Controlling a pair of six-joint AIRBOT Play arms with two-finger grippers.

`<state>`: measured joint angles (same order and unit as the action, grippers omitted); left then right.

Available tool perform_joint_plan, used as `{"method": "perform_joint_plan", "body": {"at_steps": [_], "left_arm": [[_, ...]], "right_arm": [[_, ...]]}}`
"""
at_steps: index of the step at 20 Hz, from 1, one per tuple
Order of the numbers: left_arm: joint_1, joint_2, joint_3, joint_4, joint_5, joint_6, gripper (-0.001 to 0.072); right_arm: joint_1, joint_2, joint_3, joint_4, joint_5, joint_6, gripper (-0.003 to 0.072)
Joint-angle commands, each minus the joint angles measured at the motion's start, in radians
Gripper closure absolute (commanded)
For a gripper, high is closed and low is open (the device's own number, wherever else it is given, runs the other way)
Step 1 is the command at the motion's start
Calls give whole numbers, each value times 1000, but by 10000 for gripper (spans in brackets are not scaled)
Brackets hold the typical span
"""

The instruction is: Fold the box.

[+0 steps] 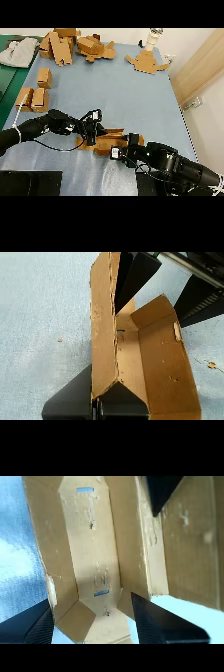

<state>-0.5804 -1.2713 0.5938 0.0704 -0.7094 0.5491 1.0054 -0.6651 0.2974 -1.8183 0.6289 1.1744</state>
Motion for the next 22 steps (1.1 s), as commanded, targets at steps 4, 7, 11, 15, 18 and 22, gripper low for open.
{"method": "perform_joint_plan", "body": {"at_steps": [4, 7, 11, 15, 18, 22], "left_arm": [[0, 1, -1, 0, 0, 0, 694], [0, 0, -1, 0, 0, 0, 695], [0, 1, -1, 0, 0, 0, 695], [0, 1, -1, 0, 0, 0, 695], [0, 0, -1, 0, 0, 0, 695], [0, 1, -1, 0, 0, 0, 695]], "right_arm": [[0, -1, 5, 51, -6, -40, -34], [-1, 0, 5, 47, -3, 20, -34], [-52, 5, 4, -6, -41, 213, -34], [-77, 78, 2, -6, -32, 194, -34], [-97, 109, 2, -2, -30, 147, -34], [-97, 84, 2, 66, -21, 67, -34]]}}
